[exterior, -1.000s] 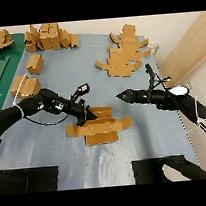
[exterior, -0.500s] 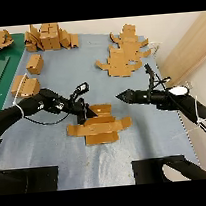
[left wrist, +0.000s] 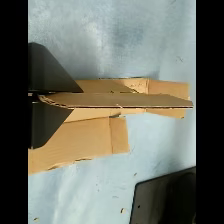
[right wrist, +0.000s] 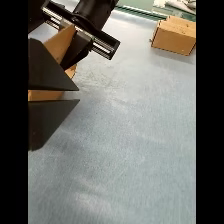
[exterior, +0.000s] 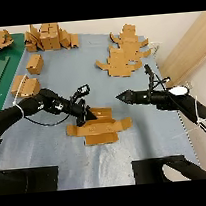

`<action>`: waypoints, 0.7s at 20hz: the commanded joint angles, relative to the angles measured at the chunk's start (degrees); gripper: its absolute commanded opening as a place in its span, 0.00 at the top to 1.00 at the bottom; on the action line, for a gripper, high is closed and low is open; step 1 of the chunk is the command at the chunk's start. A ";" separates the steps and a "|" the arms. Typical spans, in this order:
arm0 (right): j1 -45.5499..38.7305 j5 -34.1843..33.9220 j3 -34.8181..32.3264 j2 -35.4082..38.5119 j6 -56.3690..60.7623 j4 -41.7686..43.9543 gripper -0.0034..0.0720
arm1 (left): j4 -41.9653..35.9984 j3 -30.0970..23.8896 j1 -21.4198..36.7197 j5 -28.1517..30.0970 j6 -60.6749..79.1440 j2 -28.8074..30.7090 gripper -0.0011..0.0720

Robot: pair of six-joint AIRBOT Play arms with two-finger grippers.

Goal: Fold the box.

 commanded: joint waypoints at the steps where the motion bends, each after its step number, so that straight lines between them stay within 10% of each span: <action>1: 0.04 0.04 0.00 -0.04 0.02 0.02 0.85 | -0.50 0.04 -0.04 -2.03 2.49 -0.02 0.97; 14: 0.04 0.04 -0.02 -0.04 -0.02 0.00 0.85 | -0.11 0.02 -0.07 -0.22 2.69 -1.81 0.97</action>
